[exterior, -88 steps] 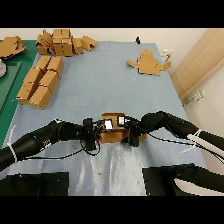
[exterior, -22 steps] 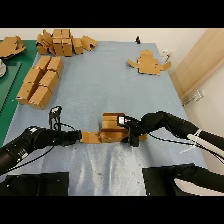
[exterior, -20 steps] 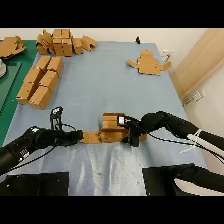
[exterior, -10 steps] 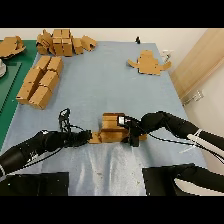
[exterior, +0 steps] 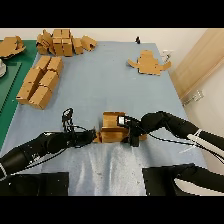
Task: Fold the box.
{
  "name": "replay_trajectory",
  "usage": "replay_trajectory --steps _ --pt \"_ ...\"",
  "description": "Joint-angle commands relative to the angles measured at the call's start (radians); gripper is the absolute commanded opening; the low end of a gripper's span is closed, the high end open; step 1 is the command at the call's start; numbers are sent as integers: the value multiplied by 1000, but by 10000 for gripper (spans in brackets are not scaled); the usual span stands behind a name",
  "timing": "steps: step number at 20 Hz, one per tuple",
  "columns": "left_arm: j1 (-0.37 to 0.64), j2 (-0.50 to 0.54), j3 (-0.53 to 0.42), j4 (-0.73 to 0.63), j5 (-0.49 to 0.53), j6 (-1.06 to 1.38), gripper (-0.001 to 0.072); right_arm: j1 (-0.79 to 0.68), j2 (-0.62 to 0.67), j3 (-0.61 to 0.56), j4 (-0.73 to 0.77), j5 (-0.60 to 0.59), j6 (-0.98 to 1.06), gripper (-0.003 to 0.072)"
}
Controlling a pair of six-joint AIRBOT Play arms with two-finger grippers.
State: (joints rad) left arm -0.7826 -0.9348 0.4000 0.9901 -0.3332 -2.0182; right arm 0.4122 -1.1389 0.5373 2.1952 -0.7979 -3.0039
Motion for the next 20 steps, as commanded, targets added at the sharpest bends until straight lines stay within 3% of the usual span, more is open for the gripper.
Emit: replay_trajectory --steps 1,5,13,18,20 --pt "-10 -1 42 -10 7 44 8 1 0 -1 0 1 0 450" --pt "-9 -34 101 -6 -72 44 7 1 -1 -1 0 3 0 450" --pt "-29 -116 170 55 -130 -8 3 1 0 -1 0 3 0 450" --pt "-90 -119 242 436 -252 -356 3 1 0 -1 0 3 0 450" --pt "-125 -119 275 473 -252 -388 8 1 0 -1 0 3 0 450"
